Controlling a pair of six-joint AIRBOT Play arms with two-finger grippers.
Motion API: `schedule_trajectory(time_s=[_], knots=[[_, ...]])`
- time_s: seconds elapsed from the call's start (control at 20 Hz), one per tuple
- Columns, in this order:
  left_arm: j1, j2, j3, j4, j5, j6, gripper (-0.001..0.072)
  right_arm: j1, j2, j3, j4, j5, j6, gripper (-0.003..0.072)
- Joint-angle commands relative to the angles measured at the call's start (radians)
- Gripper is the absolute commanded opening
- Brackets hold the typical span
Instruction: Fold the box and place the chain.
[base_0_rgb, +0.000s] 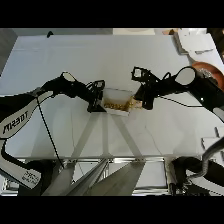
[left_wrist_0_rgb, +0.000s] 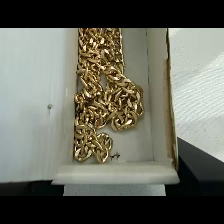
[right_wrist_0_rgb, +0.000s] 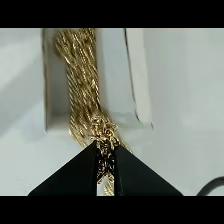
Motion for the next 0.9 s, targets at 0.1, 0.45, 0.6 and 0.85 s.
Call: schedule_trajectory(time_s=[0.1,0.45,0.6,0.85], knots=[[0.0,0.0,0.001,0.0,0.0,0.0,0.0367,0.154,0.023,0.001,0.087,-0.199,0.011,0.0012],[0.0,0.0,0.001,0.0,0.0,0.0,0.0367,0.233,-0.001,0.001,0.066,-0.344,0.077,0.0011],[0.0,0.0,0.001,0.0,0.0,0.0,0.0367,0.233,-0.061,0.001,-0.022,-0.245,0.148,0.0014],[0.0,0.0,0.001,0.0,0.0,0.0,0.0367,0.22,-0.085,0.001,0.003,-0.243,0.197,0.0181]])
